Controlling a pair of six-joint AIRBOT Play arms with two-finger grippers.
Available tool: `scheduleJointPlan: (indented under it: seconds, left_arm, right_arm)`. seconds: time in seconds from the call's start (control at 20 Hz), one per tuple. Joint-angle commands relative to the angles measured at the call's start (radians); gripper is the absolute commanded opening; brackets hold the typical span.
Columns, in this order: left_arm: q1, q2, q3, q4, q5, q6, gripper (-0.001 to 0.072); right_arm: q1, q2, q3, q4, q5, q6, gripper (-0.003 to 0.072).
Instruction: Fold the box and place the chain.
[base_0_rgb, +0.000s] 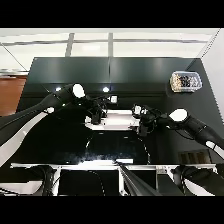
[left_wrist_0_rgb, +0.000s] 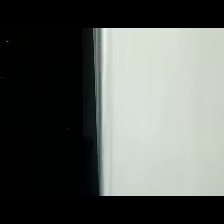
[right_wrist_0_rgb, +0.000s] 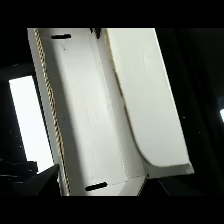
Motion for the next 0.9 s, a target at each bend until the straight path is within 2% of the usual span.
scheduleJointPlan:
  seconds: [0.0,0.3,0.85]
  left_arm:
    - [0.0,0.0,0.0,0.0,0.001,0.0,0.0026]
    - [0.0,0.0,0.0,0.0,-0.002,0.0,0.0026]
    - [0.0,-0.001,0.0,-0.012,-0.002,-0.001,0.0026]
  right_arm:
    - [-0.009,-0.033,0.002,0.028,0.069,-0.044,0.0639]
    - [-0.005,-0.095,0.002,0.023,0.06,-0.058,0.0638]
    - [0.029,-0.109,0.002,-0.007,-0.004,-0.016,0.0638]
